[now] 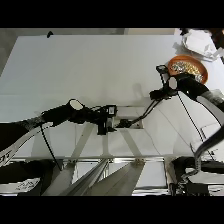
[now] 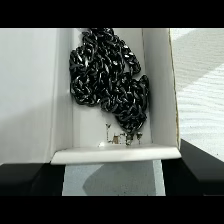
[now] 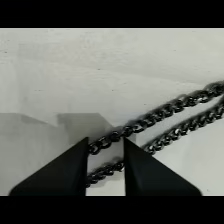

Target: Fold the box and place the chain.

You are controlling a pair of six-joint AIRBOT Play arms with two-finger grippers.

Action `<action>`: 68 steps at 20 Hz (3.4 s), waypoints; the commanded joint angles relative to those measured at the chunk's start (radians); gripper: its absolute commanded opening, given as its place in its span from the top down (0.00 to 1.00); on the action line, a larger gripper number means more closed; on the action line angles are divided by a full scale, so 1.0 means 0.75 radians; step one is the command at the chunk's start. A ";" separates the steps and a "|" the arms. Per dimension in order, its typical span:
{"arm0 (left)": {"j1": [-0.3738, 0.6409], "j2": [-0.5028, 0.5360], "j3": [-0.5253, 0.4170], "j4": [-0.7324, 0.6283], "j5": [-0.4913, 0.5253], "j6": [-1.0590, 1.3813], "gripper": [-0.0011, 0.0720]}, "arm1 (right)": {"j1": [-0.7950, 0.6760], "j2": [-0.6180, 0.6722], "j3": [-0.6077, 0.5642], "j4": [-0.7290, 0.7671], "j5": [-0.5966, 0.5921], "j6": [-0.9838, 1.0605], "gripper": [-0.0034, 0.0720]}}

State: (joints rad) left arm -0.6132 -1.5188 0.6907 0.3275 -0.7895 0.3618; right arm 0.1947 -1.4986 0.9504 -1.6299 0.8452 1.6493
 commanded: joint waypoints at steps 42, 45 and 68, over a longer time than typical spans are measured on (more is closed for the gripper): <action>0.001 0.001 -0.001 0.001 0.000 0.001 0.48 | 0.653 0.963 -0.128 0.302 0.167 -0.046 0.93; 0.001 0.001 -0.001 0.001 0.000 0.001 0.48 | 0.653 0.905 -0.254 0.310 0.034 -0.046 0.93; 0.001 0.001 -0.001 0.000 0.000 0.001 0.48 | 0.427 0.970 -0.347 0.244 0.147 -0.028 0.50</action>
State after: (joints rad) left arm -0.6132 -1.5188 0.6907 0.3275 -0.7898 0.3622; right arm 0.5953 -0.8780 0.6853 -1.4044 0.9180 1.6157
